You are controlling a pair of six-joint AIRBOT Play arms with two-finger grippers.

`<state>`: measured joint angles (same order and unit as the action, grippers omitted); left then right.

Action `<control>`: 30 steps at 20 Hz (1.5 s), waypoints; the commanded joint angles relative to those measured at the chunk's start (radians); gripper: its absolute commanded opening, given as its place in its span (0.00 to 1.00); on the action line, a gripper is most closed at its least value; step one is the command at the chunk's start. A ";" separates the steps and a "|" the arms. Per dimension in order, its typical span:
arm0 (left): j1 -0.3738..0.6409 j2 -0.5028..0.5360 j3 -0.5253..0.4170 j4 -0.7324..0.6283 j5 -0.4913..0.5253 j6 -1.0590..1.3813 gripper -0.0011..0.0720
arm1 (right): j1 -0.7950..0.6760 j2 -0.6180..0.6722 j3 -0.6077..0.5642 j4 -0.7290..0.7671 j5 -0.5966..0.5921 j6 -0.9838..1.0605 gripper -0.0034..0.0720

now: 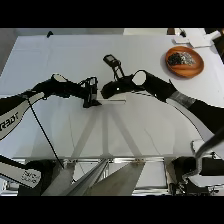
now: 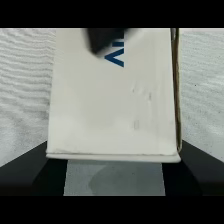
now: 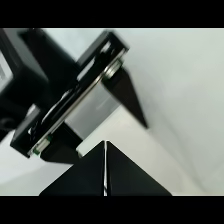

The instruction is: Fold the box and place the chain.

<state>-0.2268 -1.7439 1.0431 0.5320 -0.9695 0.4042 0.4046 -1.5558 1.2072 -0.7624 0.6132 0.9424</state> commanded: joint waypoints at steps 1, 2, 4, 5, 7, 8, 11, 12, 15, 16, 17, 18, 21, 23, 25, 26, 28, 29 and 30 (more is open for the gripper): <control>0.001 0.000 0.000 0.001 0.001 0.002 0.56 | -0.036 0.093 -0.004 0.002 -0.085 -0.005 0.05; 0.001 0.000 0.000 0.000 0.000 0.002 0.56 | -0.063 0.126 -0.021 0.002 -0.079 -0.005 0.05; 0.001 0.000 0.000 0.000 0.000 0.002 0.56 | -0.122 0.188 -0.091 0.004 -0.065 -0.005 0.05; 0.001 0.000 0.000 0.001 0.001 0.002 0.56 | -0.151 0.211 -0.136 0.003 -0.045 -0.005 0.05; 0.001 0.000 0.000 0.001 0.001 0.002 0.56 | -0.199 0.211 -0.216 0.003 0.038 -0.009 0.05; 0.001 0.000 0.000 0.001 0.001 0.002 0.56 | -0.211 0.196 -0.245 0.003 0.061 -0.024 0.05; 0.001 0.000 0.000 0.001 0.001 0.002 0.56 | -0.215 0.125 -0.275 0.003 0.134 -0.055 0.05; 0.001 0.000 0.000 0.000 0.001 0.002 0.56 | -0.212 0.105 -0.275 0.003 0.152 -0.056 0.05; 0.001 0.000 0.000 0.001 0.001 0.002 0.56 | -0.211 0.069 -0.275 -0.002 0.166 -0.056 0.05; 0.001 0.000 0.000 0.001 0.001 0.003 0.56 | -0.211 0.068 -0.275 -0.005 0.169 -0.056 0.05; 0.001 0.000 0.000 0.000 0.001 0.002 0.56 | -0.211 0.068 -0.275 -0.014 0.176 -0.053 0.05; 0.001 0.000 0.000 0.001 0.001 0.002 0.56 | -0.211 0.068 -0.275 -0.023 0.189 -0.052 0.06; 0.001 0.000 0.000 0.000 0.001 0.002 0.56 | -0.211 0.075 -0.274 -0.022 0.231 -0.053 0.06; 0.001 0.000 0.000 0.000 0.000 0.002 0.56 | -0.211 0.124 -0.273 -0.010 0.231 -0.055 0.06; 0.001 0.000 0.000 0.001 0.000 0.002 0.56 | -0.211 0.209 -0.260 0.011 0.222 -0.094 0.06; 0.001 0.000 0.000 0.001 0.001 0.002 0.56 | -0.211 0.264 -0.256 0.010 0.198 -0.095 0.06; 0.001 0.000 0.000 0.001 0.001 0.002 0.56 | -0.212 0.368 -0.256 -0.016 0.132 -0.094 0.06; 0.001 0.000 0.000 0.000 0.001 0.002 0.56 | -0.212 0.417 -0.256 -0.035 0.091 -0.094 0.06; 0.001 0.000 0.000 0.000 0.001 0.002 0.56 | -0.212 0.457 -0.256 -0.053 0.055 -0.094 0.06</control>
